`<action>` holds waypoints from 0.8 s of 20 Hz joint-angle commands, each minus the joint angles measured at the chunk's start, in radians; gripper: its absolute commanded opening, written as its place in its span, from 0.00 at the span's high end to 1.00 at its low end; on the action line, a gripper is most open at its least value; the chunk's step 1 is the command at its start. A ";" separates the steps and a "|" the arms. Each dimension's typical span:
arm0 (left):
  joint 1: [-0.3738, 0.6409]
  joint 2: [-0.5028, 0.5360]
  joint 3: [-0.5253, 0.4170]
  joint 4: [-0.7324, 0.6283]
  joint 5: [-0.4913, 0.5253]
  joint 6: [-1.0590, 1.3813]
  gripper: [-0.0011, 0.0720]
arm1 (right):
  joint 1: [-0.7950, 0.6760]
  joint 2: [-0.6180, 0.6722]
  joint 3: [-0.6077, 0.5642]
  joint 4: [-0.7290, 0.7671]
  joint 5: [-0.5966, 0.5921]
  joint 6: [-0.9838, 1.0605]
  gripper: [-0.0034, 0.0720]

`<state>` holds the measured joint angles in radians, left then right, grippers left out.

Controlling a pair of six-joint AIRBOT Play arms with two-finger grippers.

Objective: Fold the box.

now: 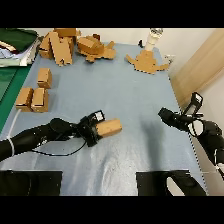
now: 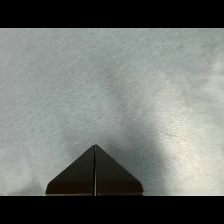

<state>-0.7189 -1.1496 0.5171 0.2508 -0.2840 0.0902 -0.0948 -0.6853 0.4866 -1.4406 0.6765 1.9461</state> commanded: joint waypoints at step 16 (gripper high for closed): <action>0.548 0.032 -0.003 0.008 0.230 -0.247 0.34 | -0.015 0.003 0.001 0.144 0.027 -0.148 0.95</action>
